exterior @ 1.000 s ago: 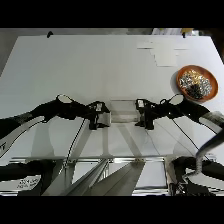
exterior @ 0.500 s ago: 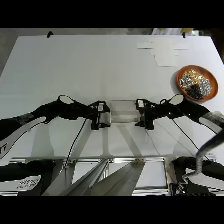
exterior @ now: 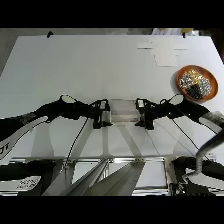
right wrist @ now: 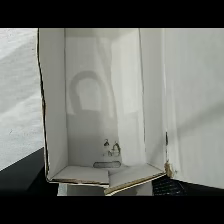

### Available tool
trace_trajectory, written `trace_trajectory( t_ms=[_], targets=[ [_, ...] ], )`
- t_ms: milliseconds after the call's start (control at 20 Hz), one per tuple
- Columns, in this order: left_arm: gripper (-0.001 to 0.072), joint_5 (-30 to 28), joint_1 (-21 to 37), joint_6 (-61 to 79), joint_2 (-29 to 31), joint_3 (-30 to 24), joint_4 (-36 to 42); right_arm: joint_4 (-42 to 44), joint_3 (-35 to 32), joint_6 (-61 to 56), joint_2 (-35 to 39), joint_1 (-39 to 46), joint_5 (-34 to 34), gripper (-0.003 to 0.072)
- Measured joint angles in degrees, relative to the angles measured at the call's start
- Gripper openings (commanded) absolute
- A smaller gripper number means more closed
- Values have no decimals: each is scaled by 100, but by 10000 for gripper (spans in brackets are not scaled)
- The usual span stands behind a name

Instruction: Fold the box and place the chain.

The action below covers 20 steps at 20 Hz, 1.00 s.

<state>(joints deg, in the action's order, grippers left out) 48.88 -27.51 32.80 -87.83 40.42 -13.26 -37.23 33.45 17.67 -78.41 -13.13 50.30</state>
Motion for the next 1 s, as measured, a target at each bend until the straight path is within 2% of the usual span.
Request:
trace_trajectory(
  t_ms=[100,150,200,250,350,400,1000],
  targets=[
    [618,-24,-9,-63,-15,24,4,0,0,4,0,0,0,406],
    [612,-37,-22,-90,-20,31,9,0,0,7,-2,0,0,406],
    [565,-50,-37,-107,-24,37,-11,0,0,11,0,0,0,406],
    [452,-42,-57,-111,-24,39,-46,-2,0,13,0,0,0,406],
    [131,-52,-94,-111,-24,48,-105,-7,0,26,0,-2,0,406],
    [31,-61,-105,-116,-22,48,-131,-7,0,26,0,-2,0,406],
    [30,-76,-136,-131,-20,55,-245,-7,0,26,0,0,0,406]
  ],
)
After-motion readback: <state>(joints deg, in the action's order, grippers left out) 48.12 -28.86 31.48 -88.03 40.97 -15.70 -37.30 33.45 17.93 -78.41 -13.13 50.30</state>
